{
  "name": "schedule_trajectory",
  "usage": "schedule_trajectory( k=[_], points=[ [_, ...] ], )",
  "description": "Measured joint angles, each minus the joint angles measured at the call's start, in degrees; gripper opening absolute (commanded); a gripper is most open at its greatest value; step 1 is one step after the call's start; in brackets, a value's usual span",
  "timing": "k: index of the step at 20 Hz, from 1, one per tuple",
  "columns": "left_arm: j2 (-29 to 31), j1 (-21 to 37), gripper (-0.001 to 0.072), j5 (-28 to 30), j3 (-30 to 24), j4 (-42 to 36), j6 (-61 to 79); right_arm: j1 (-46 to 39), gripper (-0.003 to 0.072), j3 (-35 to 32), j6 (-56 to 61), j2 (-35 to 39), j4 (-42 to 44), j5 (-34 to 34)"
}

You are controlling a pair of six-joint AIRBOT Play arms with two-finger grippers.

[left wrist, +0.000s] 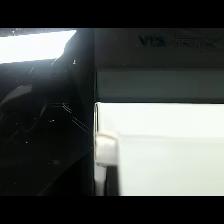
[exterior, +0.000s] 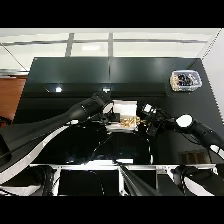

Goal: Fold the box and place the chain.

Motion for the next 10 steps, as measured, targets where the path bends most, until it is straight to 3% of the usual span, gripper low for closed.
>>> schedule_trajectory(
  k=[4, 10],
  points=[
    [0.00, 0.00, 0.0032, 0.02, 0.00, 0.00, -0.02, -0.31, 0.0019, 1.31, 6.88, 3.52, 0.15, 2.69],
    [0.00, 0.00, 0.0032, 0.00, 0.00, 0.00, -0.02, -0.83, 0.0025, 10.38, 20.48, 8.85, 0.85, 17.14]
  ],
)
